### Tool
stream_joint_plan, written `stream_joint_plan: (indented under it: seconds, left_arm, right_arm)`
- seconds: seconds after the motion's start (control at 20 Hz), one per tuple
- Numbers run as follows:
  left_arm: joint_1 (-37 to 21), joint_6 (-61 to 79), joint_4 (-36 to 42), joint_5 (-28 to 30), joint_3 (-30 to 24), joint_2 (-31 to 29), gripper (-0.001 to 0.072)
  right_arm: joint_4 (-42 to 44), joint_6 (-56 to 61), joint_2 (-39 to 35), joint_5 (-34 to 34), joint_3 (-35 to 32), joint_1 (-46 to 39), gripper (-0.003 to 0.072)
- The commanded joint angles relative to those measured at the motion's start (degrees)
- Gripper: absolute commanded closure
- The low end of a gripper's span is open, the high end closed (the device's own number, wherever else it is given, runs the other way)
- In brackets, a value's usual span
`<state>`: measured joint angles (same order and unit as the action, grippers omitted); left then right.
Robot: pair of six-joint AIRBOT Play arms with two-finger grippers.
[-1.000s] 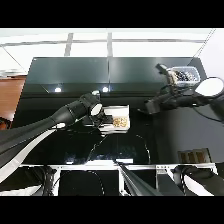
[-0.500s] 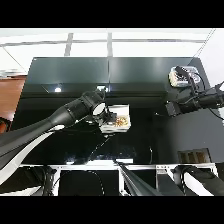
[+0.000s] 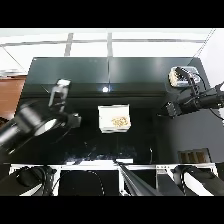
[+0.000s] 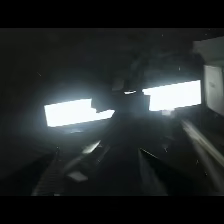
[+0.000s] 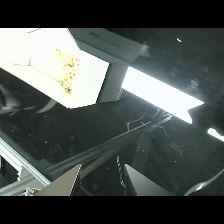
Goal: Fold the box and place the chain.
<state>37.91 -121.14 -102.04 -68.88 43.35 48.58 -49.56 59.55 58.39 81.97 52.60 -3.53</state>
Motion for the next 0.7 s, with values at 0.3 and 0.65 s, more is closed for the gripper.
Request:
stream_joint_plan:
  seconds: [0.3, 0.65]
  left_arm:
    - [-11.28, 89.53, 52.54, 19.41, -25.73, -10.29, -0.0008]
    - [-12.50, 114.71, 61.64, 23.45, -20.41, 8.66, -0.0009]
  right_arm:
    - [-0.68, 0.00, -0.02, -1.27, 0.04, 0.79, 0.0369]
    - [-0.66, 0.02, -0.02, -1.42, -0.02, 1.03, 0.0369]
